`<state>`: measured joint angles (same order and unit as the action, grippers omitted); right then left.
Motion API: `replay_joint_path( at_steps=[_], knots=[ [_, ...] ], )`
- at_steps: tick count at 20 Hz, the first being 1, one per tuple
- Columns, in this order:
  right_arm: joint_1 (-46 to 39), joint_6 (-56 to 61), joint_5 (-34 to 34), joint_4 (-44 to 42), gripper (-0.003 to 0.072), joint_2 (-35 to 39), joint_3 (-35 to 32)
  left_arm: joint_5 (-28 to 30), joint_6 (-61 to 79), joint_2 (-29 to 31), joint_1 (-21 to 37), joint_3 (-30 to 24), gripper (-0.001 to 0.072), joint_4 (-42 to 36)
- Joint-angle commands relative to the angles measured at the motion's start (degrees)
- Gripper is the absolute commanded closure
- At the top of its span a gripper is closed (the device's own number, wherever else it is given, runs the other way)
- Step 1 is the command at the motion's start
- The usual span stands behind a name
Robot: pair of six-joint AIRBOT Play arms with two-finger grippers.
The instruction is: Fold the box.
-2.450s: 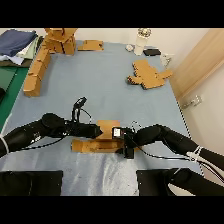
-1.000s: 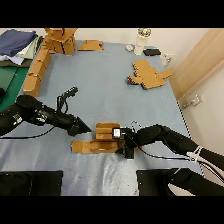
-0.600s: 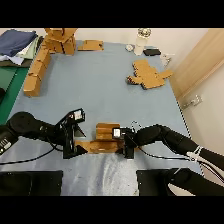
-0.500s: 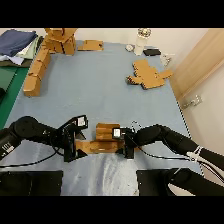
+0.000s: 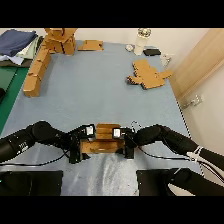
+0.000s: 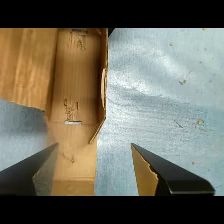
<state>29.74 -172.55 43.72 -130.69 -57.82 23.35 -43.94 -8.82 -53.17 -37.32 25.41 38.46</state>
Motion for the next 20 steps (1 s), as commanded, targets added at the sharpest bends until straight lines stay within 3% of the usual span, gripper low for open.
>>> replay_joint_path(
  at_steps=[1, 14, 20],
  knots=[
    [0.0, 0.0, 0.0, 0.0, 0.0238, 0.0, 0.0, 2.6, 3.8, -2.2, -0.2, 0.0, 0.0017, -2.8],
    [0.0, 0.0, 0.0, 0.2, 0.0238, 0.0, 0.0, -0.6, 2.4, -2.6, -0.1, 0.0, 0.0017, 1.5],
    [0.0, 0.0, 0.0, 0.2, 0.0238, 0.0, 0.0, 3.6, -1.4, -2.6, -0.1, 0.0, 0.0017, 2.5]
  ],
)
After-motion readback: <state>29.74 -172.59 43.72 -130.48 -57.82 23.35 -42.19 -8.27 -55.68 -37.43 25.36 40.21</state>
